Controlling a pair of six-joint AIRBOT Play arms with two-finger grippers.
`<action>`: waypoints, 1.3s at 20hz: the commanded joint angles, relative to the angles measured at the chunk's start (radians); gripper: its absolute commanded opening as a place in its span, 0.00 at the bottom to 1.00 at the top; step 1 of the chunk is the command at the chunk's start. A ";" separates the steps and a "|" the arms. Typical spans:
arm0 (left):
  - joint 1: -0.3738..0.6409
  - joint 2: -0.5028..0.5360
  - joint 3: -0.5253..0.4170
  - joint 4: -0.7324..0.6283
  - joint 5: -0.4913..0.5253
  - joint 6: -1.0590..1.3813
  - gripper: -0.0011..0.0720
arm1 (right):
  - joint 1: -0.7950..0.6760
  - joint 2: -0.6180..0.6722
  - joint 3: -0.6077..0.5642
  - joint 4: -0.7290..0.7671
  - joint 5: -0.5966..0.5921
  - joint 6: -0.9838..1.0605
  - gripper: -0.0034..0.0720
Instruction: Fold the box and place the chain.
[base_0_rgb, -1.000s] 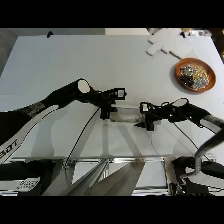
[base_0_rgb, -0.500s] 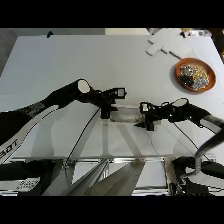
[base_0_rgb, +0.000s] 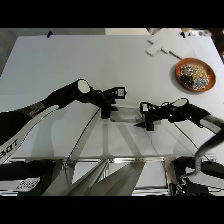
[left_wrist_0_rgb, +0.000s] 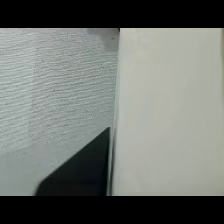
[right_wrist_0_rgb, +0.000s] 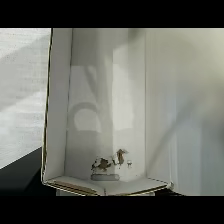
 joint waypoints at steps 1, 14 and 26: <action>0.011 0.034 0.001 0.016 -0.044 -0.006 0.75 | 0.001 0.000 0.000 0.000 0.000 0.001 0.49; -0.056 0.246 0.001 0.283 -0.291 -0.400 0.02 | 0.001 0.000 0.000 0.000 0.000 0.001 0.49; -0.106 0.011 0.001 -0.078 0.398 -0.497 0.02 | 0.001 0.000 0.000 0.000 0.000 0.001 0.49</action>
